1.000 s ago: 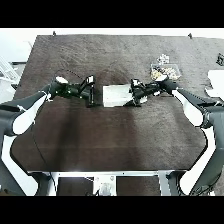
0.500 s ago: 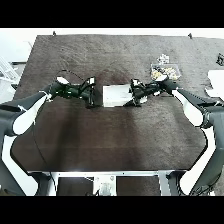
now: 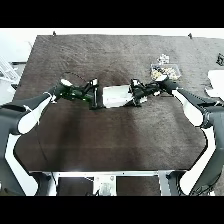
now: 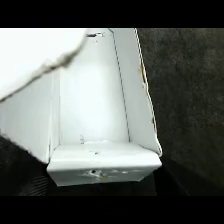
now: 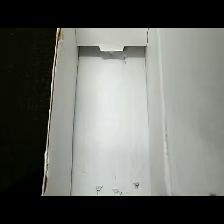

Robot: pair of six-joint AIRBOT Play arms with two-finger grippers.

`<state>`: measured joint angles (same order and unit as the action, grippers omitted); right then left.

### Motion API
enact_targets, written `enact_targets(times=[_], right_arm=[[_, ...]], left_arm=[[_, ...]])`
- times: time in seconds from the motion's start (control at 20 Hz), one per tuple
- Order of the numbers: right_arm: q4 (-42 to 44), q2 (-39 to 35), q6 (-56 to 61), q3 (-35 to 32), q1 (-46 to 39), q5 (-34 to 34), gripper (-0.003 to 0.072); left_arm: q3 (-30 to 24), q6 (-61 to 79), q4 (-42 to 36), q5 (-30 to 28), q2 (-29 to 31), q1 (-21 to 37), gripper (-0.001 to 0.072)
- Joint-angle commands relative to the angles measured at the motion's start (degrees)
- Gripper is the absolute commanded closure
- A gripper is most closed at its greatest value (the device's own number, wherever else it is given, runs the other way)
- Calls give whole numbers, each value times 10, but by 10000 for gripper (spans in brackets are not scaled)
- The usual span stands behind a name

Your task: Fold the box and place the chain.

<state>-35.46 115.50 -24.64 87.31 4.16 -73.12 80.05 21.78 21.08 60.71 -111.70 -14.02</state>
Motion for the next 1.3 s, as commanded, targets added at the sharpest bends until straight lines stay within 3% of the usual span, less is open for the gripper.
enact_targets(times=[0.0, 0.35, 0.75, 1.25], right_arm=[[0, 0, 0, 0, 0, 0, 106], [0, 0, 0, 0, 0, 0, 107], [0, 0, 0, 0, 0, 0, 106], [0, 0, 0, 0, 0, 0, 106]], left_arm=[[0, 8, -36, -7, -10, -2, -11], [7, 21, -36, -62, -10, -1, -11], [31, 28, -21, -26, -30, 16, -11], [31, 71, -5, -28, -30, 14, -11]])
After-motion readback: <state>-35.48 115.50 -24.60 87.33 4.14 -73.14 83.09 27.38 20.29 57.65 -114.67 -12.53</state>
